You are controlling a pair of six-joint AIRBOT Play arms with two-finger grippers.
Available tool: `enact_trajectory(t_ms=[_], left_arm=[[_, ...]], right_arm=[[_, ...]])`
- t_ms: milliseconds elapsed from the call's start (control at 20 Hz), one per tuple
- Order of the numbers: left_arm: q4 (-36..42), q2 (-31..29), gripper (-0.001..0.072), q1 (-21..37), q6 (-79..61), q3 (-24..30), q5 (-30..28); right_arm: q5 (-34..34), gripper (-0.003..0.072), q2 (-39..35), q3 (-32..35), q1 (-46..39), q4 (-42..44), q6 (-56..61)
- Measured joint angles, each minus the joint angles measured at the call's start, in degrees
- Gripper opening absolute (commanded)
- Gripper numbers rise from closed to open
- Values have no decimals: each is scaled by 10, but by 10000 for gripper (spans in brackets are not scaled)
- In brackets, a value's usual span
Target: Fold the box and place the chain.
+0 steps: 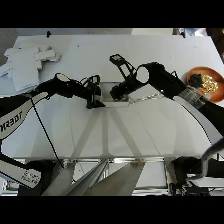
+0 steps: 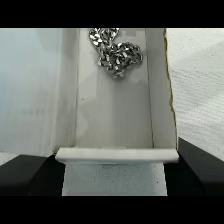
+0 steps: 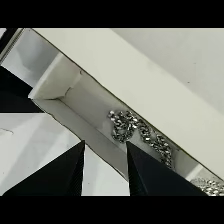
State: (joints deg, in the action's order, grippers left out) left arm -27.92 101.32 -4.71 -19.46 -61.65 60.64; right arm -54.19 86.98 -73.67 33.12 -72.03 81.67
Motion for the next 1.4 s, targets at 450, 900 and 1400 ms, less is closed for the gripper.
enact_trajectory(t_ms=[450,900,1400], left_arm=[[0,0,562,0,0,0,0],[0,0,562,0,0,0,0],[0,0,562,0,0,0,0]], right_arm=[[-88,465,-97,1,-155,-47,10],[-133,597,-91,58,-373,-157,51],[-61,601,23,72,-403,-218,60]])
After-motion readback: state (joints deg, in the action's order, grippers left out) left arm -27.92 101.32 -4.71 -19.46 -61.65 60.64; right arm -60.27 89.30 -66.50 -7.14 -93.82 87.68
